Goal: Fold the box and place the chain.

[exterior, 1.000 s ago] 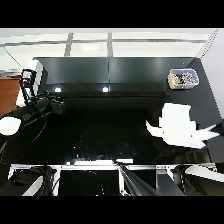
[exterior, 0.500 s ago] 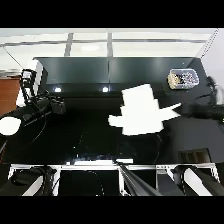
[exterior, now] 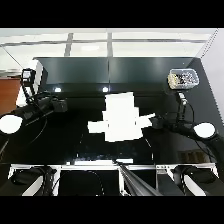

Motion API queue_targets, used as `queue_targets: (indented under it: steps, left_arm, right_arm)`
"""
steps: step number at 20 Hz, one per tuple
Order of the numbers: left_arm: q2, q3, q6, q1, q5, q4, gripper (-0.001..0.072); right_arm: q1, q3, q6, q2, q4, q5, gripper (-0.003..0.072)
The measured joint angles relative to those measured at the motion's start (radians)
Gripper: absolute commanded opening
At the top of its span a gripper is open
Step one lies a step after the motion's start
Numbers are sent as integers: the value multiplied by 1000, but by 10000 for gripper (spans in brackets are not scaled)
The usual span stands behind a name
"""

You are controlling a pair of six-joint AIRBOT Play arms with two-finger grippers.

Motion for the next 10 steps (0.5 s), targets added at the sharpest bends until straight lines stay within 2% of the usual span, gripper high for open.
queue_targets:
  steps: [2,5,10]
  left_arm:
    - [-64,14,24,-16,3,-80,714]
    - [-217,89,92,-22,-100,-184,713]
    - [-562,259,302,8,-389,-489,711]
  right_arm:
    - [43,-9,8,3,0,-33,11]
    - [79,-16,23,6,0,-58,11]
    - [97,-19,34,7,0,-73,12]
